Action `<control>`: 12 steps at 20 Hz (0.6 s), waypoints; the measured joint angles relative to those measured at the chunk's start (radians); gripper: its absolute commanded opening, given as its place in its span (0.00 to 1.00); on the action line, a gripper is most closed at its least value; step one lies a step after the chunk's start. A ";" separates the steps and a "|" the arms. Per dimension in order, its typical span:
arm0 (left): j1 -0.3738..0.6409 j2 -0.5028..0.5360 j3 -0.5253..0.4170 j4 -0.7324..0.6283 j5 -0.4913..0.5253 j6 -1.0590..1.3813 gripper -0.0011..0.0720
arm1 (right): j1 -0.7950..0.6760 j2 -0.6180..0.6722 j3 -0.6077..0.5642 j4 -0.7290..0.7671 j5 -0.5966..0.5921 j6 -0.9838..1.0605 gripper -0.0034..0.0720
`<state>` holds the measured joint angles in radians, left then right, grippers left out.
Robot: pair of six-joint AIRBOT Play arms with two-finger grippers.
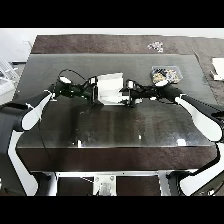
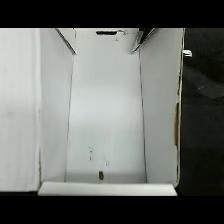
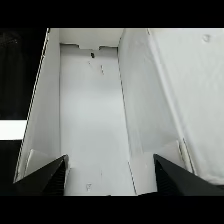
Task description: Fold the box and place the chain.
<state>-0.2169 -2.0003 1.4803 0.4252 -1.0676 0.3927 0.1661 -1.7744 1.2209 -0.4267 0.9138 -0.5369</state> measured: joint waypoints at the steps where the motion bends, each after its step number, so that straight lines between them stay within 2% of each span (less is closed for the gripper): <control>1: 0.000 0.000 0.000 -0.001 0.000 -0.001 0.68 | 0.000 0.000 0.000 -0.002 -0.002 0.002 0.26; 2: -0.001 -0.001 0.000 -0.005 0.002 -0.002 0.68 | 0.000 0.000 0.000 -0.010 0.000 0.004 0.13; 4: -0.002 -0.001 0.000 -0.006 0.002 -0.002 0.68 | -0.007 0.000 0.000 -0.023 0.000 0.016 0.07; 12: 0.000 -0.001 0.000 -0.004 0.002 -0.002 0.68 | -0.046 0.042 -0.001 -0.148 0.005 0.156 0.06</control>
<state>-0.2173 -2.0010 1.4807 0.4210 -1.0653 0.3904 0.1200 -1.7321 1.2198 -0.5743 0.9184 -0.3809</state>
